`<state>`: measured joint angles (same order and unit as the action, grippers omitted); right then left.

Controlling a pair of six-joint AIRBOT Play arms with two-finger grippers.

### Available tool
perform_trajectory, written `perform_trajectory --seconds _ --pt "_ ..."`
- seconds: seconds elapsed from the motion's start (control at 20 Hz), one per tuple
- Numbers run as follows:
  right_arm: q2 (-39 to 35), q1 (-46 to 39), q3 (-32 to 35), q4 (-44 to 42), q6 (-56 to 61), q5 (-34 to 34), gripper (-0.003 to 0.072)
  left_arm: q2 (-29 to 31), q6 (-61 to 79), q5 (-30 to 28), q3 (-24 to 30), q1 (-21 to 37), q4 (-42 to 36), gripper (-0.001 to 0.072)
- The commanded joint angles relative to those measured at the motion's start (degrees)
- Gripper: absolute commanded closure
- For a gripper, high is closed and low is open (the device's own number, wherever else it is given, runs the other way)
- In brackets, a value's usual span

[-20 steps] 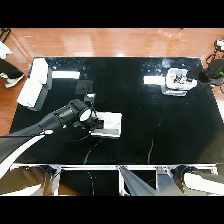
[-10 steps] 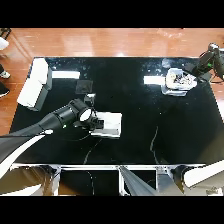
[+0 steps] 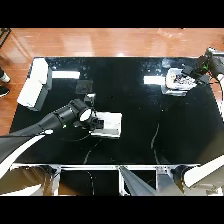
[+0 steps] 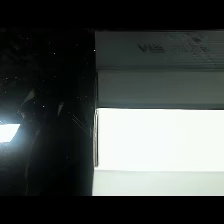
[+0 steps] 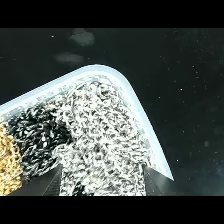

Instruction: Fold the box and place the chain.

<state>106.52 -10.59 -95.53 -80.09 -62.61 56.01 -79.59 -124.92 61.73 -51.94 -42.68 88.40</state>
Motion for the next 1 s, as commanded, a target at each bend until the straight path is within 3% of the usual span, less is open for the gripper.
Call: perform_trajectory --seconds 0.0,0.1,0.15,0.2,0.3,0.35,0.4,0.65,0.95 --pt "1.2 0.0 -0.1 0.2 0.5 -0.7 0.015 0.0 0.0 0.0 0.0 0.0 0.0 0.0685" --pt "1.5 0.0 -0.1 0.2 0.5 -0.9 0.0158 0.0 0.0 0.0 0.0 0.0 0.0 0.0685" --pt "1.6 0.0 -0.1 0.0 0.5 -0.9 0.0269 0.0 0.0 0.0 0.0 0.0 0.0 0.0685" --pt "1.7 0.0 -0.1 -0.3 0.5 -0.9 0.0284 0.0 0.0 0.0 0.0 0.0 0.0 0.0685" --pt "1.7 0.0 -0.1 -1.7 -0.9 -0.7 0.0496 0.0 0.0 0.0 0.0 0.0 0.0 0.0685" --pt "1.7 0.0 -0.1 -3.0 -2.0 -0.3 0.0534 0.0 0.0 0.0 0.0 0.0 0.0 0.0685" --pt "1.6 0.0 -0.3 -4.0 -3.7 0.2 0.0662 0.0 0.0 0.0 0.0 0.0 0.0 0.0685" --pt "0.3 -0.2 -6.0 -4.3 -9.3 6.9 0.0662 0.0 0.0 0.0 0.0 0.0 0.0 0.0685" --pt "-7.4 -1.1 -11.3 -5.8 -18.9 11.8 0.0662 0.0 0.0 -0.1 0.0 0.0 0.0 0.0685"
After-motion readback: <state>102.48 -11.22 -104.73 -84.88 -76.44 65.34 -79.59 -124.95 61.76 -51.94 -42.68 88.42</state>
